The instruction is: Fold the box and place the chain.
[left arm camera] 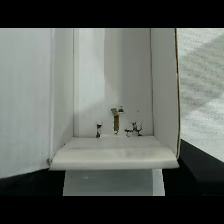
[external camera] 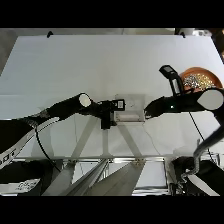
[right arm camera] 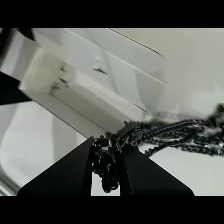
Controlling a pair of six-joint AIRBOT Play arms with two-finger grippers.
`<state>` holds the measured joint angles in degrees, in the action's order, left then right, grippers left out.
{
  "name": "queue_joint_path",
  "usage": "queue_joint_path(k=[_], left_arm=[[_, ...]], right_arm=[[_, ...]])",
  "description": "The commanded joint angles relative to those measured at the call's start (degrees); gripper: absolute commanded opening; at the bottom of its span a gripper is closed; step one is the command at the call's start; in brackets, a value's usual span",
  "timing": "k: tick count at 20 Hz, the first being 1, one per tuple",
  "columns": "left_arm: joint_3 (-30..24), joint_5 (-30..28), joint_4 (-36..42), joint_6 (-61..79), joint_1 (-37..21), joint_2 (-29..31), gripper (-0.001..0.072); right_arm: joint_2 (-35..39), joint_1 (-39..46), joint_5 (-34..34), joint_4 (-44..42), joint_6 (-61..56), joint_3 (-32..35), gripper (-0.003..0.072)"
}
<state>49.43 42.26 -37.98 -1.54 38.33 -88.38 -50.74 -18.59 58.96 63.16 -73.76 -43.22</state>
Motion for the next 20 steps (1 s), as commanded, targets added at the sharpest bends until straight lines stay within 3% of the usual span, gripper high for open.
queue_joint_path(k=[1, 5, 17, 18, 20], left_arm=[[0.0, 0.0, 0.0, 0.0, 0.0, 0.0, 0.0392], [0.0, 0.0, 0.0, 0.0, 0.0, 0.0, 0.0392], [0.0, 0.0, 0.0, 0.0, 0.0, 0.0, 0.0392], [0.0, 0.0, 0.0, 0.0, 0.0, 0.0, 0.0392], [0.0, 0.0, 0.0, 0.0, 0.0, 0.0, 0.0392]], right_arm=[[-1.3, -8.1, -7.8, -0.9, -1.6, 0.6, 0.0009], [-4.7, -11.7, -12.0, -0.1, -6.1, 0.6, 0.0009], [-17.7, -15.1, -14.3, -0.3, -6.4, 0.6, 0.0013], [-17.8, -15.1, -14.4, -0.3, -6.4, 0.6, 0.0047], [-17.8, -15.1, -15.4, -0.5, -6.4, 0.6, 0.0274]])
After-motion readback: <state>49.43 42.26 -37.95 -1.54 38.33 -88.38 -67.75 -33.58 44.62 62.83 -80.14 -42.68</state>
